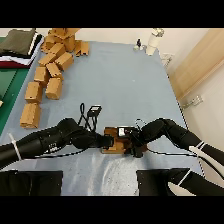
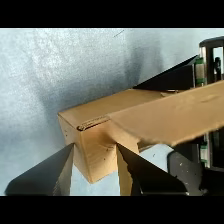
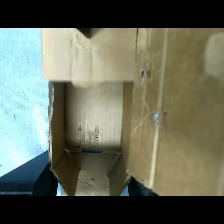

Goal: Fold the box.

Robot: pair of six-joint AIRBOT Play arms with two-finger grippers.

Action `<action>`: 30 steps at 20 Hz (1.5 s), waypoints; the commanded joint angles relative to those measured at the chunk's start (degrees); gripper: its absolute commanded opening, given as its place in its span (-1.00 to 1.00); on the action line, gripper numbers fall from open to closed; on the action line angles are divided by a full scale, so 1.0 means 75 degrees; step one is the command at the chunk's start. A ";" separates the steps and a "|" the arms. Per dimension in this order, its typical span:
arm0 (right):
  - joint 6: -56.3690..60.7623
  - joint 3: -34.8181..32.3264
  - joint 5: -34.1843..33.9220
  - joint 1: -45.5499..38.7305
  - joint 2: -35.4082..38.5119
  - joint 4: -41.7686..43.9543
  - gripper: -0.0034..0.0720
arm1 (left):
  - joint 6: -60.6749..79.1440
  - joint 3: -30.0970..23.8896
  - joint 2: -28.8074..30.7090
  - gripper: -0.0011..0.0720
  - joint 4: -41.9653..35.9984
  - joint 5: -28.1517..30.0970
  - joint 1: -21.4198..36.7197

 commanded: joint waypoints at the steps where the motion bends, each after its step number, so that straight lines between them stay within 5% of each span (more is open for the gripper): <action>1: 0.0000 0.0000 0.0000 0.0006 -0.0006 0.0003 0.42 | -0.0388 0.0458 -0.0338 0.21 0.0682 0.0493 -0.0184; 12: 0.0000 0.0000 0.0000 0.0006 -0.0006 0.0003 0.42 | -0.1568 0.0568 -0.0647 0.21 0.1329 0.0845 -0.0560; 24: 0.0000 0.0000 0.0000 0.0006 -0.0006 0.0003 0.42 | -0.1716 0.2632 -0.2576 0.20 0.1810 0.2914 -0.0848; 30: 0.0000 0.0000 0.0000 0.0006 -0.0006 0.0003 0.42 | -0.1912 0.2873 -0.2917 0.07 0.1810 0.3281 -0.0848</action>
